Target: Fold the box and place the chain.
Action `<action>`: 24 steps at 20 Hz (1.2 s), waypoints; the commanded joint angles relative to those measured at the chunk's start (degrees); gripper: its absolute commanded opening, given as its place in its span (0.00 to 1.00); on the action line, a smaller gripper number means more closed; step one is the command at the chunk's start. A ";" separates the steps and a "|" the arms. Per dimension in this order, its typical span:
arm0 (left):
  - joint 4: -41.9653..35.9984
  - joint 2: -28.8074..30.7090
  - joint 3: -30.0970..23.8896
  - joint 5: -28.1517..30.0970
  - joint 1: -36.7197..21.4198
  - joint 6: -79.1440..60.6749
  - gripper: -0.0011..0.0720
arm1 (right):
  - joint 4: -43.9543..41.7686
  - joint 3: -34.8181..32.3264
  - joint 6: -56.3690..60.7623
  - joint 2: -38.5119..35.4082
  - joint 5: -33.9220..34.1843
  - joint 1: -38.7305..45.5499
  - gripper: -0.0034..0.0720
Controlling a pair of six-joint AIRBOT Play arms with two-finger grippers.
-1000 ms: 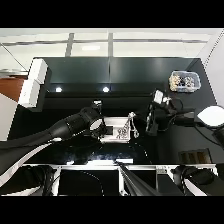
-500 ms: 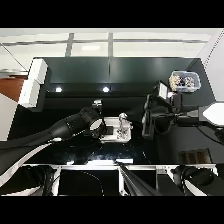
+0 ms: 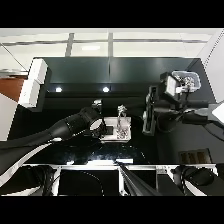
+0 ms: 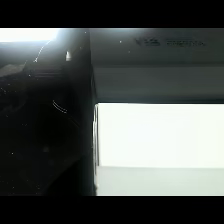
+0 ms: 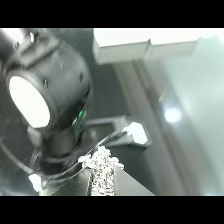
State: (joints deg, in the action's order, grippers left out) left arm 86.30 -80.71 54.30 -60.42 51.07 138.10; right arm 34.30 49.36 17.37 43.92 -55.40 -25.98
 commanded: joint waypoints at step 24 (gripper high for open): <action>0.02 0.02 0.00 -1.22 -0.04 -0.07 0.06 | 8.85 3.37 23.41 -1.03 -11.74 -1.01 0.10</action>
State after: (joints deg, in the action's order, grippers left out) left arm 86.30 -80.71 54.30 -61.73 51.07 138.04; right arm 42.24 58.35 36.36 42.52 -63.48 -26.35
